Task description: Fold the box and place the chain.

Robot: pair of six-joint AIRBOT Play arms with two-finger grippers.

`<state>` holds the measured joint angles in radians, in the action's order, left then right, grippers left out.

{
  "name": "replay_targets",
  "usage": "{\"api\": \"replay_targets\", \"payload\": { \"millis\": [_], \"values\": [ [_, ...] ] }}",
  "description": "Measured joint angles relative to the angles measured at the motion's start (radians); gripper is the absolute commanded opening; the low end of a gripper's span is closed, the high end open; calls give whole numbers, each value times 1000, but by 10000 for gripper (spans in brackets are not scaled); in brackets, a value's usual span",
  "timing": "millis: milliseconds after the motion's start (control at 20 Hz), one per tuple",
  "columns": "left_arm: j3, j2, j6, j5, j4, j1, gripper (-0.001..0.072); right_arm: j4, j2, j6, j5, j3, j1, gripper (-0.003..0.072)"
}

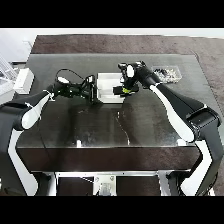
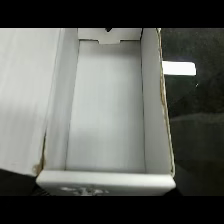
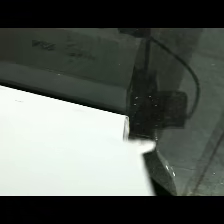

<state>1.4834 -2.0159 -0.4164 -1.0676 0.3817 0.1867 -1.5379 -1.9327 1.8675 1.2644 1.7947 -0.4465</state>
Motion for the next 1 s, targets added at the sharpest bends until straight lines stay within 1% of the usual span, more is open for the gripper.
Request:
{"api": "replay_targets", "payload": {
  "millis": [50, 100, 150, 200, 250, 350, 450, 550, 600, 650, 1000],
  "values": [
    [0, 0, 0, 0, -2, 0, 448, 0, 0, 1, 0, 0, -2, 6],
    [0, 0, 0, -1, -1, 0, 448, 0, 0, 2, 0, 0, -3, 3],
    [0, 0, 0, -1, 0, 0, 448, 0, 0, 1, 0, 0, -4, 3],
    [0, 0, 0, -1, 0, 0, 448, 1, 0, 1, 0, 0, -5, 24],
    [0, 0, -1, -1, 1, 0, 448, 1, 0, 1, 0, 0, -6, 94],
    [0, 0, -6, -1, 6, 0, 448, 5, 1, -4, 3, 0, -6, 165],
    [0, 0, -5, 6, 2, 0, 448, 7, 11, -4, 3, 4, -4, 286],
    [0, 0, -5, 6, 3, 0, 448, 7, 27, -4, -1, 15, 0, 375],
    [0, 0, -4, 5, 2, 0, 448, 0, 39, -4, -4, 22, 3, 461],
    [0, 0, -4, 4, 2, 0, 448, -3, 50, -4, -4, 26, 6, 515],
    [0, 0, -3, 2, 2, 0, 448, -27, 133, -62, -4, 36, 35, 521]
  ]
}}
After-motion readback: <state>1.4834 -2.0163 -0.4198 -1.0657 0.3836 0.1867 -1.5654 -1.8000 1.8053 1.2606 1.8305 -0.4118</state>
